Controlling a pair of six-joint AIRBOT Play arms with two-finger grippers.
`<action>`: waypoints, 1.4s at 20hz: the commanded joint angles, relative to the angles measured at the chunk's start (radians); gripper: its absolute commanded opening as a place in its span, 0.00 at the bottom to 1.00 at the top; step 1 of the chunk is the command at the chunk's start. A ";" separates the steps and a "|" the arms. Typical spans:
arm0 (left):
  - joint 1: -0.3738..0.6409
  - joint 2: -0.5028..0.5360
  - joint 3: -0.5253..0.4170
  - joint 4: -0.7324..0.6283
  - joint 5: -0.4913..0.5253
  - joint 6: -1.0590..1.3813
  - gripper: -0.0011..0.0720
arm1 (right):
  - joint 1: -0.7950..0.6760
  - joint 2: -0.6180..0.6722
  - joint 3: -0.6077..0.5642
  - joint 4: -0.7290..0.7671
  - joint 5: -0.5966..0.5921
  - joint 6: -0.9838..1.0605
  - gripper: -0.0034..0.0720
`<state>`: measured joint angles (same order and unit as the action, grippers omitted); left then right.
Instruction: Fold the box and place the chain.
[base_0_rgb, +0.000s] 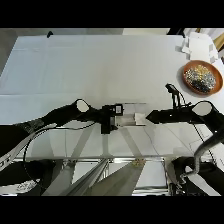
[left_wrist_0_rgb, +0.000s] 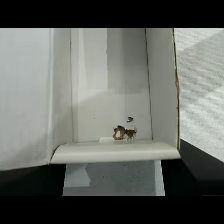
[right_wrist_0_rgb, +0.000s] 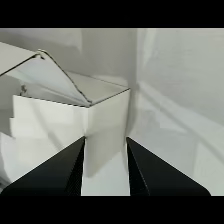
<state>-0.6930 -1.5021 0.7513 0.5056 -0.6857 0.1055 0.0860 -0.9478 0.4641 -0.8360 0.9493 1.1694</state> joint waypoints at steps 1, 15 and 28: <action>0.000 0.001 0.000 0.000 0.000 0.000 0.39 | 0.035 0.002 0.000 0.010 0.032 -0.008 0.44; 0.000 0.001 0.000 0.000 0.000 0.000 0.39 | 0.251 -0.048 0.112 -0.311 -0.047 0.294 0.49; 0.000 0.001 0.000 0.000 0.000 0.000 0.39 | 0.525 -0.307 0.326 -0.686 0.127 0.798 0.62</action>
<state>-0.6930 -1.5021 0.7513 0.5056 -0.6853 0.1051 0.5785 -1.2198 0.7567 -1.4727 1.0683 1.8809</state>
